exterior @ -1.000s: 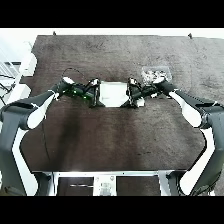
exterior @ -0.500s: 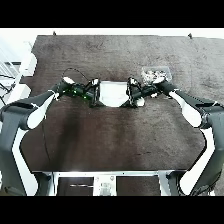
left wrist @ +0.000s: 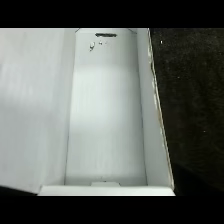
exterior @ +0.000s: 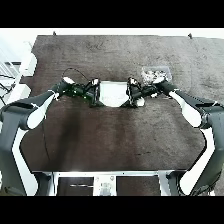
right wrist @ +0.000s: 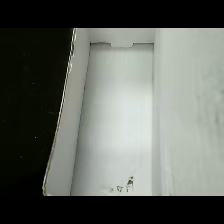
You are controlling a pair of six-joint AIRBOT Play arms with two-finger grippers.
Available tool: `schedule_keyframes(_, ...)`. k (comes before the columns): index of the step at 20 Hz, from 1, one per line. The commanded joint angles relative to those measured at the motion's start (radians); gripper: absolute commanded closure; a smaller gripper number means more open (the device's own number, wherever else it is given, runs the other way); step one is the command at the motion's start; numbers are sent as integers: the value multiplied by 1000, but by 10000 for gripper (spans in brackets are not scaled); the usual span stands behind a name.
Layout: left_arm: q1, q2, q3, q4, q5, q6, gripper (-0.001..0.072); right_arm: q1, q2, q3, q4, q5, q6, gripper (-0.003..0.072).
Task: Fold the box and place the chain.
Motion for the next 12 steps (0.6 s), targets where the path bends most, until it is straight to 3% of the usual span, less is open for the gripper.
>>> schedule_keyframes(1,1,0,0,0,17,0,213,-2,2,5,3,-10,-7,-34)
schedule_keyframes(12,1,0,0,-1,14,0,213,-75,42,6,-76,-18,18,-34)
